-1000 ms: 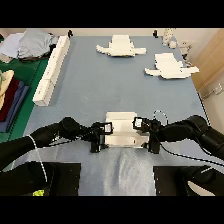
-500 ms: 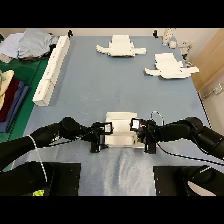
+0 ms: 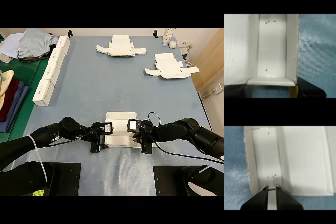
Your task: Fold the box.
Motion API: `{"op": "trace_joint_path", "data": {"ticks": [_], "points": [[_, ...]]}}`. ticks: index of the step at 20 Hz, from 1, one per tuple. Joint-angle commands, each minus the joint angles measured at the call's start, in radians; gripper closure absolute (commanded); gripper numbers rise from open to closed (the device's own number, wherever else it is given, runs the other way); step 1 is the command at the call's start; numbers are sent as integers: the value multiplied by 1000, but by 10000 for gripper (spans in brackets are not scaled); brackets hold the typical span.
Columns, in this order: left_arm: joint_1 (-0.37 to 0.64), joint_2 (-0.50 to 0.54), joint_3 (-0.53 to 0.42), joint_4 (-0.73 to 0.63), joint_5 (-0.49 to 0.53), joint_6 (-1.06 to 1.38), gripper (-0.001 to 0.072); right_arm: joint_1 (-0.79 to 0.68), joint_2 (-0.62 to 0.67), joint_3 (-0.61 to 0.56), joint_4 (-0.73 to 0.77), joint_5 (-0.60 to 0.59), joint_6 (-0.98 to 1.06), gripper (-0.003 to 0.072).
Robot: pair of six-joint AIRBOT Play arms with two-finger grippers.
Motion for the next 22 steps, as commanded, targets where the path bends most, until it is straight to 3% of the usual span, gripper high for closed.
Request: {"op": "trace_joint_path", "data": {"ticks": [1,2,3,13,15,17,18,20,22], "points": [[0,0,0,0,0,0,238,2,-25,0,29,25,-23,276],[0,0,0,0,0,0,238,2,-31,0,34,30,-37,76],[0,0,0,0,0,0,238,2,-34,0,33,32,-45,51],[0,0,1,0,0,0,238,2,-30,0,14,22,-43,53],[0,0,0,0,0,0,238,2,-17,1,7,-11,-17,87],[0,0,0,0,0,0,238,2,5,18,-57,-77,105,375],[0,0,0,0,0,0,238,1,18,33,-123,-110,216,429],[0,0,0,0,0,0,238,1,48,64,-304,-181,456,666],[0,0,1,0,0,0,238,-2,81,95,-517,-258,722,687]]}}
